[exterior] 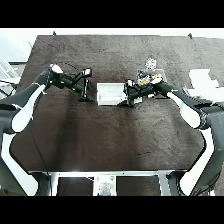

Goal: Fold the box and place the chain.

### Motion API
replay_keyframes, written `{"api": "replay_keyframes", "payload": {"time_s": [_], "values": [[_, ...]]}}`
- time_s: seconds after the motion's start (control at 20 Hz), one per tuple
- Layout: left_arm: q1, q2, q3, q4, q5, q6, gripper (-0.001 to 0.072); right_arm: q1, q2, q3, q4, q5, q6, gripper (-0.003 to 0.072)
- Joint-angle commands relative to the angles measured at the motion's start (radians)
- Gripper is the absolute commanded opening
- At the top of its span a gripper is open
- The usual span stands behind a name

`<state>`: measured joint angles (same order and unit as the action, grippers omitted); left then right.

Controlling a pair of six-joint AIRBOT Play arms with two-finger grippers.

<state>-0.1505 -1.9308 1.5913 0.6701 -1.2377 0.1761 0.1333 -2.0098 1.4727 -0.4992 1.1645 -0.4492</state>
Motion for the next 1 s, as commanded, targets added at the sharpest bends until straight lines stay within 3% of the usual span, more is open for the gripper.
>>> {"api": "replay_keyframes", "payload": {"time_s": [0.0, 0.95], "values": [[0.0, -0.039, -0.004, -0.059, -0.021, 0.069, 0.072, 0.001, 0.0, 0.0, 0.0, 0.0, 0.0, 0.0589], [-0.019, -0.098, -0.004, -0.148, 0.027, 0.096, 0.072, 0.001, 0.0, 0.0, 0.0, 0.0, 0.0, 0.0589]]}}
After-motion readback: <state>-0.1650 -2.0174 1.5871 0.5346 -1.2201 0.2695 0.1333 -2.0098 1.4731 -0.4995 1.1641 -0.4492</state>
